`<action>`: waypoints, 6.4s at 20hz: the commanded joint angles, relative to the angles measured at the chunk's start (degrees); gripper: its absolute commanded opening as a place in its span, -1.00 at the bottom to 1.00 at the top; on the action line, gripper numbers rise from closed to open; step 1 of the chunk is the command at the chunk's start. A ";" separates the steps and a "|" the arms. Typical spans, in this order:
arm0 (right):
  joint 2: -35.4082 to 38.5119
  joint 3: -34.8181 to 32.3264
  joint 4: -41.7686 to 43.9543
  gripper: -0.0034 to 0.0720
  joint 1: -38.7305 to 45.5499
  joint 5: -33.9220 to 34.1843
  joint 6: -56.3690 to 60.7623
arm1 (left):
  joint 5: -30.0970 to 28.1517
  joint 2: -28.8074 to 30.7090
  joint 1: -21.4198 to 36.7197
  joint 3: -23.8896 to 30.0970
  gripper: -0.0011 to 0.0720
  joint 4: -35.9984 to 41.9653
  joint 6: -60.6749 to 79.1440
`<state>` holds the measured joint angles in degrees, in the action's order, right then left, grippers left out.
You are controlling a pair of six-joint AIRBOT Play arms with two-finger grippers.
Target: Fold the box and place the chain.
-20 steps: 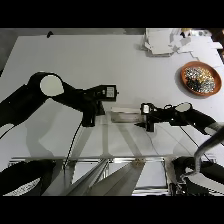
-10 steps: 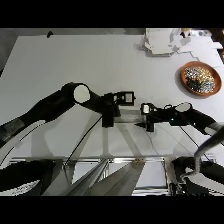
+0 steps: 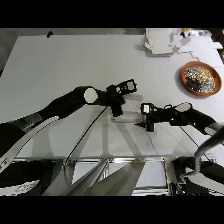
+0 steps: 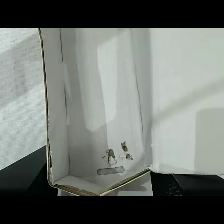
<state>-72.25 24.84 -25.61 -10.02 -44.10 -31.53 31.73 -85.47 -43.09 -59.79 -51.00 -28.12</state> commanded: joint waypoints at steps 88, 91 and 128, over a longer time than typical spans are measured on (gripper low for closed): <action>-0.02 -0.02 -0.04 0.25 0.02 -0.04 -0.02 | 15.76 3.17 2.93 8.87 -0.50 -7.69 19.37; -0.02 -0.02 -0.04 0.25 0.02 -0.04 -0.02 | 14.29 3.17 2.93 8.87 -0.61 -7.37 19.30; -0.02 -0.02 -0.04 0.25 0.02 -0.04 -0.02 | 24.06 21.14 8.41 8.87 -0.96 -21.55 -35.95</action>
<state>-72.25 24.84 -25.67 -10.02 -44.12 -31.55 52.36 -69.01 -37.56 -50.85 -67.24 -46.81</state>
